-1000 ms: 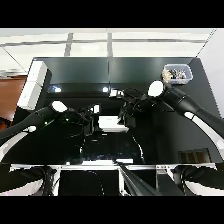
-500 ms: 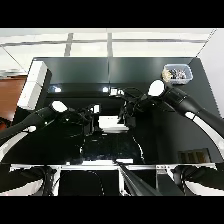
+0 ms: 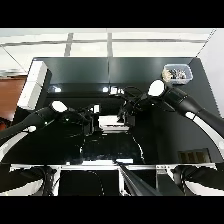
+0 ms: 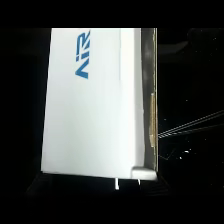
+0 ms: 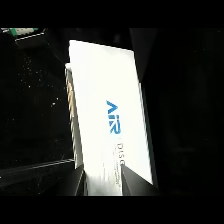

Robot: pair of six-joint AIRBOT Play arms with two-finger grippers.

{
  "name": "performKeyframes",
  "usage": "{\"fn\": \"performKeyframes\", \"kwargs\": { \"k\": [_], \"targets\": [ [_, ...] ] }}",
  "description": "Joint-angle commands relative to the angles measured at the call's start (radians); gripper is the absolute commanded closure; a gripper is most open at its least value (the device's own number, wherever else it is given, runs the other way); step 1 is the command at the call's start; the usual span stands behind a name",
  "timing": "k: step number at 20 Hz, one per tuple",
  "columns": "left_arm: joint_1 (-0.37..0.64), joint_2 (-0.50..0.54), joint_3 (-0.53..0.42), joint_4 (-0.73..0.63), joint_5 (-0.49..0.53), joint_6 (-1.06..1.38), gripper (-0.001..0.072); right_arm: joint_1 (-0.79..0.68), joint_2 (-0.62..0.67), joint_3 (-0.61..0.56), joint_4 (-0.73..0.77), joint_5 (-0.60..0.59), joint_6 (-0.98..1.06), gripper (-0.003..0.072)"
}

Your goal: Fold the box and place the chain.

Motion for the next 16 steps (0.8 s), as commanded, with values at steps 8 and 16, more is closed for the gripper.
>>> {"fn": "performKeyframes", "kwargs": {
  "k": [8, 16],
  "targets": [
    [-0.001, -0.001, 0.001, 0.000, -0.001, 0.000, 0.0248, 0.003, -0.003, 0.000, -0.009, 0.013, 0.000, 0.0446],
    [-0.001, -0.001, 0.001, 0.000, -0.001, 0.000, 0.0248, 0.004, -0.017, 0.000, -0.026, 0.036, 0.000, 0.0445]
  ]
}}
